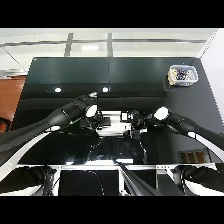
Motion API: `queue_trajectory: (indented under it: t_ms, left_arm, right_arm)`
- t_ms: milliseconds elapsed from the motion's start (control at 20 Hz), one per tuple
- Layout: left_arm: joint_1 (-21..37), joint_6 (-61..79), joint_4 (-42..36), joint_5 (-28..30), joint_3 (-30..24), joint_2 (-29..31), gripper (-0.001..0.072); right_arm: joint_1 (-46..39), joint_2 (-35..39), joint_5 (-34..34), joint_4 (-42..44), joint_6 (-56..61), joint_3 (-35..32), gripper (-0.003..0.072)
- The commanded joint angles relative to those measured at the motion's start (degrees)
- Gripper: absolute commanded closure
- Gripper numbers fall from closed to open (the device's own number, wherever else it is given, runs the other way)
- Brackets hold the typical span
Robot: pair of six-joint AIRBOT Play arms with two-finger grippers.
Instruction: Fold the box and place the chain.
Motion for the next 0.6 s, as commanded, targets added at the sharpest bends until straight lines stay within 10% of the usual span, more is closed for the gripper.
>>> queue_trajectory:
  t_ms: [0,200,350,550]
  left_arm:
    - [-0.28,-0.68,0.31,1.07,0.07,-0.04,0.065]
    - [-0.33,-0.68,0.33,0.26,0.07,-0.11,0.0684]
    - [-0.5,-0.68,0.2,0.55,0.09,-0.11,0.039]
    - [-0.5,-0.7,1.14,0.39,0.09,-0.24,0.0396]
  right_arm:
    - [0.0,0.02,0.02,0.02,0.0,0.07,0.0455]
    - [0.0,0.02,0.02,0.02,0.0,0.07,0.0455]
    - [0.0,0.02,0.02,0.02,0.0,0.07,0.0455]
    - [0.0,0.02,0.04,0.0,0.0,0.07,0.0455]
